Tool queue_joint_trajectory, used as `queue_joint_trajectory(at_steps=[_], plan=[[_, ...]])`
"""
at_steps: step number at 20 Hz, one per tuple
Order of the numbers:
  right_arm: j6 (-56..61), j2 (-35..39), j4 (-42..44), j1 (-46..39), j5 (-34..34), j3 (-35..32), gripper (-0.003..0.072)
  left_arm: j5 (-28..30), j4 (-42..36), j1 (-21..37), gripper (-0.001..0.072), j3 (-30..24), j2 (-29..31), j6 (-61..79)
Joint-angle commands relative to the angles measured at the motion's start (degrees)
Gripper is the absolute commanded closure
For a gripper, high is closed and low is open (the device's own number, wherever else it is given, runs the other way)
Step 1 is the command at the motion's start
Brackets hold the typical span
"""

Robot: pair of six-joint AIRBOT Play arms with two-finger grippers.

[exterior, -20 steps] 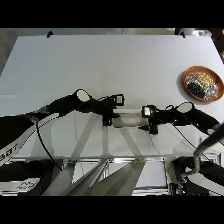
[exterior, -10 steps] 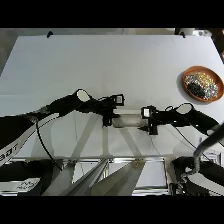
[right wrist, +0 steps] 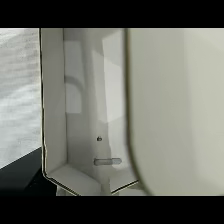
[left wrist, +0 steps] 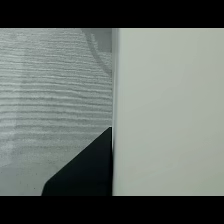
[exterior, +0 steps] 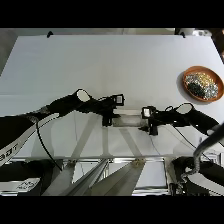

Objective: Fold the box and place the chain.

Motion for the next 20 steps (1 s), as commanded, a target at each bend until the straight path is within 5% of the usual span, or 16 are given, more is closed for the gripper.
queue_joint_trajectory(at_steps=[1, 17, 18, 20], plan=[[-0.09, -0.02, 0.0, 0.04, 0.52, -0.02, 0.0279, 0.02, 0.0, -0.02, 0.0699, 0.02, 0.02, -0.02], [-0.09, -0.02, 0.0, 0.04, 0.52, -0.02, 0.0279, -0.79, 0.04, 0.09, 0.0689, 0.02, 0.2, -0.35], [-0.11, -0.02, 0.0, 0.04, 0.52, -0.02, 0.0279, -1.2, 0.24, 0.09, 0.0586, 0.02, 0.68, -1.01], [-0.09, -0.02, -0.02, 0.04, 0.52, -0.02, 0.0279, -1.36, 0.72, 0.09, 0.0255, 0.04, 2.43, -2.54]])
